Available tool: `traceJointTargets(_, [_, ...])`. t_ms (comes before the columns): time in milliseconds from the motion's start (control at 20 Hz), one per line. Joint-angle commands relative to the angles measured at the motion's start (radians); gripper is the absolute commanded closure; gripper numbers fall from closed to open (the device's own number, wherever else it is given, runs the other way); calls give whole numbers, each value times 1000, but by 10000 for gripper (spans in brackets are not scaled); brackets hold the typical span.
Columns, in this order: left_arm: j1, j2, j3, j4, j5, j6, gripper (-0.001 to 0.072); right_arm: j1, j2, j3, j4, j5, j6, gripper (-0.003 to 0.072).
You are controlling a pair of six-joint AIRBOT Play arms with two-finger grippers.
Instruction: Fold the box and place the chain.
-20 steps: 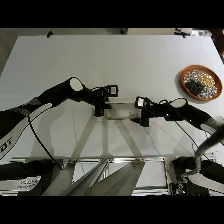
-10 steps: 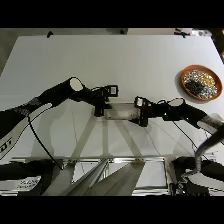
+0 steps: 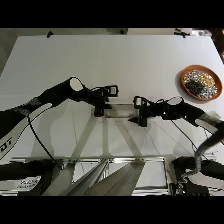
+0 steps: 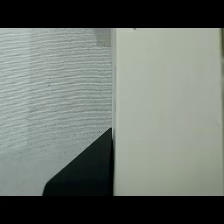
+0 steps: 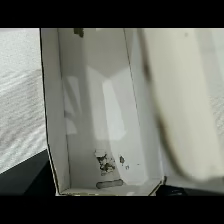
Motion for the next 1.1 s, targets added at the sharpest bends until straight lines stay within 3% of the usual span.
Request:
traceJointTargets(0, [0,0,1,0,2,-1,698,7,-1,1,-2,-6,1,154])
traceJointTargets(700, [0,0,1,0,2,-1,698,6,-1,1,-53,-10,2,183])
traceJointTargets(1050, [0,0,1,0,2,-1,698,7,-1,1,-91,-19,9,148])
